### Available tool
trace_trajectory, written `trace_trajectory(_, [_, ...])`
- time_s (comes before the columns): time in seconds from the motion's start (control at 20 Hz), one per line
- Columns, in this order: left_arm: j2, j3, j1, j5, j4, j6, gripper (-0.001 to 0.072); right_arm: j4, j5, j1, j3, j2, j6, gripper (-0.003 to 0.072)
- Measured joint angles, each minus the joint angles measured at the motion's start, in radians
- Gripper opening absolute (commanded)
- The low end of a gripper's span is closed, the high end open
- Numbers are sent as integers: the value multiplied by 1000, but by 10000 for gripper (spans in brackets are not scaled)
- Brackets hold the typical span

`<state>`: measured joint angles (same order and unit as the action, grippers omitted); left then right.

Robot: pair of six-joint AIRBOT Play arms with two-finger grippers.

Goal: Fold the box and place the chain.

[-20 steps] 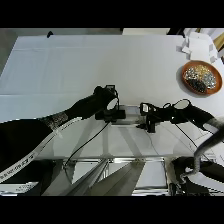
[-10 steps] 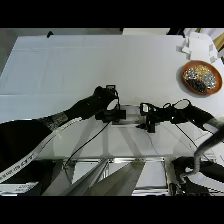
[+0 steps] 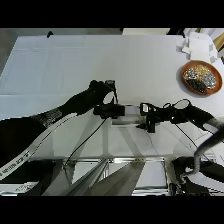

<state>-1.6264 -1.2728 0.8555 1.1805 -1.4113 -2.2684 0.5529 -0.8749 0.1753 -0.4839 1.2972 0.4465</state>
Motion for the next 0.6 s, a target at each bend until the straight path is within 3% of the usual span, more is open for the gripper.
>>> trace_trajectory(0.1, [-10, -2, 9, 8, 0, 8, 78, 0, 0, 0, 0, 0, 0, 400])
trace_trajectory(0.2, [-21, -3, 20, 14, -2, 6, 3, 0, -1, 0, 0, 0, -1, 400])
trace_trajectory(0.3, [-31, -5, 29, 21, -4, 8, 3, 0, -2, 0, 0, 0, -2, 400])
trace_trajectory(0.4, [-37, -5, 34, 25, -4, 12, 54, 0, -2, 0, 0, 0, -2, 400])
trace_trajectory(0.45, [-41, -4, 36, 21, -5, 18, 141, 0, -1, 0, 0, 0, 0, 400])
trace_trajectory(0.5, [-52, 0, 39, 20, 6, 19, 171, 0, 0, 0, 0, 0, 2, 400])
trace_trajectory(0.6, [-45, -4, 42, 24, 3, 21, 170, 0, 0, 0, 0, 0, 0, 400])
